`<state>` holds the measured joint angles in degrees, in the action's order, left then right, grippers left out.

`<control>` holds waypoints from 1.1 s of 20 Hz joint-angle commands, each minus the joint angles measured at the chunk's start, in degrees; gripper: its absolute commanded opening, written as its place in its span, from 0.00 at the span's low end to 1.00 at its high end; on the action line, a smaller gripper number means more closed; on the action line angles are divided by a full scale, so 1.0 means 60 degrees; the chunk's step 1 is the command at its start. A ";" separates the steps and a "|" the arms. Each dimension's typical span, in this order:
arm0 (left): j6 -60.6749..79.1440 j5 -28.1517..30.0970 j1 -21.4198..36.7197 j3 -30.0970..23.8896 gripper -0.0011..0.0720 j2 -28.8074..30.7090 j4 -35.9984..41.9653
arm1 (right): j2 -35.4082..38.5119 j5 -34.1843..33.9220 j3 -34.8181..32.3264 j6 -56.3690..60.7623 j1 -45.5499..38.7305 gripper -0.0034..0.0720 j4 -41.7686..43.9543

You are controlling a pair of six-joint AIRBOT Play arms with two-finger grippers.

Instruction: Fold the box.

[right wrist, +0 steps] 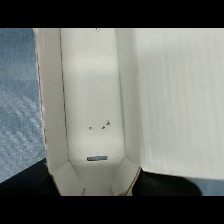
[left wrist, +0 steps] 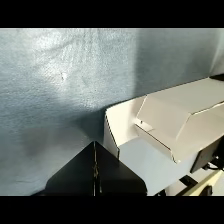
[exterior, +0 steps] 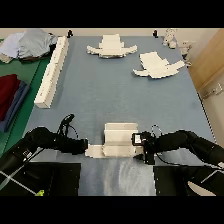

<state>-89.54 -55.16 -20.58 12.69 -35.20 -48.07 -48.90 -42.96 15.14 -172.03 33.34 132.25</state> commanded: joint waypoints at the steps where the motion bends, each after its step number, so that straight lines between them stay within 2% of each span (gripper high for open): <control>1: -0.0255 0.0353 -0.0568 0.0025 0.03 -0.0280 -0.0084 | 0.0007 0.0000 0.0004 0.0004 0.0000 0.75 0.0004; 6: -0.0419 0.1024 -0.1384 0.0025 0.03 -0.0849 0.0270 | 0.0007 0.0000 0.0004 0.0004 0.0000 0.75 0.0004; 12: 0.0262 0.1100 -0.1395 0.0138 0.03 -0.0845 0.1264 | 0.0007 0.0000 0.0004 0.0004 0.0000 0.75 0.0004; 22: 0.0302 0.0922 -0.1377 0.0710 0.04 -0.0845 0.1304 | 0.0007 0.0004 0.0004 0.0004 -0.0004 0.75 0.0004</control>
<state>-87.85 -48.95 -28.91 16.45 -40.25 -40.47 -48.90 -42.96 15.14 -172.03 33.34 132.25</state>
